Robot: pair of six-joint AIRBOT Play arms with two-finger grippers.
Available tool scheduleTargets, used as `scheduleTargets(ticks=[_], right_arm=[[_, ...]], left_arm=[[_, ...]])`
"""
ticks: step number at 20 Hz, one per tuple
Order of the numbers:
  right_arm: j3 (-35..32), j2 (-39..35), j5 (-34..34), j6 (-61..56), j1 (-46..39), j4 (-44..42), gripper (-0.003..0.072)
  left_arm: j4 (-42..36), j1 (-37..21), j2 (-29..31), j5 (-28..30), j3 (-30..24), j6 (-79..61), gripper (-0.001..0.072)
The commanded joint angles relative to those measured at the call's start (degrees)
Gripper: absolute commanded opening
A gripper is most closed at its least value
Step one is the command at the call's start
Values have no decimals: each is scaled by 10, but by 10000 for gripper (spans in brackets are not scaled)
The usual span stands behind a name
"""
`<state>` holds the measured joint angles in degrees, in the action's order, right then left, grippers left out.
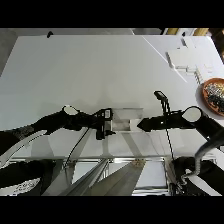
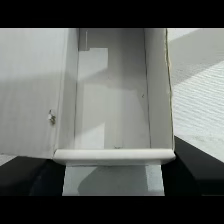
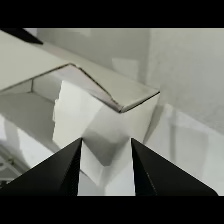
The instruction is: Fold the box and place the chain.
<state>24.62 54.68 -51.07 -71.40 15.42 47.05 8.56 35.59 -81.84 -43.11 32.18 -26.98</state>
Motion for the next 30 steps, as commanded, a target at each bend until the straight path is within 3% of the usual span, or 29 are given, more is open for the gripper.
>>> scheduleTargets(ticks=[1, 5, 8, 16, 19, 22, 30], right_arm=[[31, 8, 40, -138, 41, 105, 345], [103, 66, 13, -320, 124, 255, 345], [140, 113, -30, -396, 168, 310, 344], [155, 156, -29, -466, 214, 341, 338], [161, 176, -38, -515, 225, 365, 289], [174, 189, -38, -518, 232, 367, 288], [178, 191, -38, -518, 238, 370, 104]], left_arm=[[0, 0, 0, 0, 0, 0, 211], [0, 0, 0, 0, 0, 0, 211], [0, 0, 0, 0, 0, 0, 211], [0, 0, 0, 0, 0, 0, 211], [0, 0, 0, 0, 0, 0, 211], [0, 0, 0, 0, 0, 0, 211], [0, 0, 0, 0, 0, 0, 211]])
